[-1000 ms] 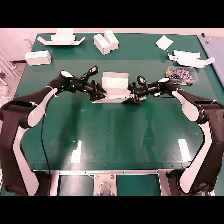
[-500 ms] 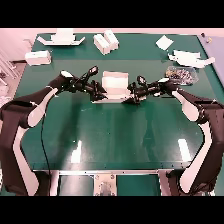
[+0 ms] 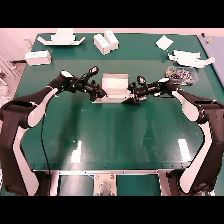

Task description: Fold the box and place the chain.

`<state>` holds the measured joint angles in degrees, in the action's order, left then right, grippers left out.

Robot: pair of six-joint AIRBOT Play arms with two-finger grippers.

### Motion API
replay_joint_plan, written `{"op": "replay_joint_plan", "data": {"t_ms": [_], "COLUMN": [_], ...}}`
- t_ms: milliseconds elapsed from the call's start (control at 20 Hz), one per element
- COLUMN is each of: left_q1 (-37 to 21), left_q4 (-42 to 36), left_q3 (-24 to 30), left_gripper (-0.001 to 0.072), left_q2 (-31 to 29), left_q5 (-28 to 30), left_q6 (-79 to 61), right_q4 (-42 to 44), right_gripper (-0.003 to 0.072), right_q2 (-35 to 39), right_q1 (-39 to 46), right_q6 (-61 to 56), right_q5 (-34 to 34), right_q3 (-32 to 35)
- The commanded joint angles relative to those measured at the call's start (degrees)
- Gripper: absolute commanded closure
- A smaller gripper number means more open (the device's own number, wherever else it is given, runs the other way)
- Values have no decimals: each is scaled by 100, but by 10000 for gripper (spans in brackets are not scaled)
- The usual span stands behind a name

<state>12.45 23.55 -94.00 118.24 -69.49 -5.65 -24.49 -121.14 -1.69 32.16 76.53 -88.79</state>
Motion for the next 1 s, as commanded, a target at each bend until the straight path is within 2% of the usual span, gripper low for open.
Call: {"op": "replay_joint_plan", "data": {"t_ms": [0,200,500,700,900,950], "left_q1": [-7,-129,-470,-599,-826,-920], "left_q4": [11,57,90,107,175,175], "left_q3": [-4,-15,-26,-33,-26,-26], "left_gripper": [591,591,591,591,594,688], "left_q2": [-39,-221,-831,-1233,-1300,-1300], "left_q5": [-37,-321,-780,-901,-964,-973], "left_q6": [-85,-83,-2,280,916,1067], "right_q4": [4,7,4,4,4,7], "right_gripper": [143,143,142,143,142,142], "right_q2": [0,0,0,0,0,0], "right_q1": [2,2,2,2,2,2], "right_q6": [-2,-2,-2,-2,-2,-2], "right_q5": [2,2,2,2,2,2], "right_q3": [-2,-2,-2,-2,-2,-2]}}
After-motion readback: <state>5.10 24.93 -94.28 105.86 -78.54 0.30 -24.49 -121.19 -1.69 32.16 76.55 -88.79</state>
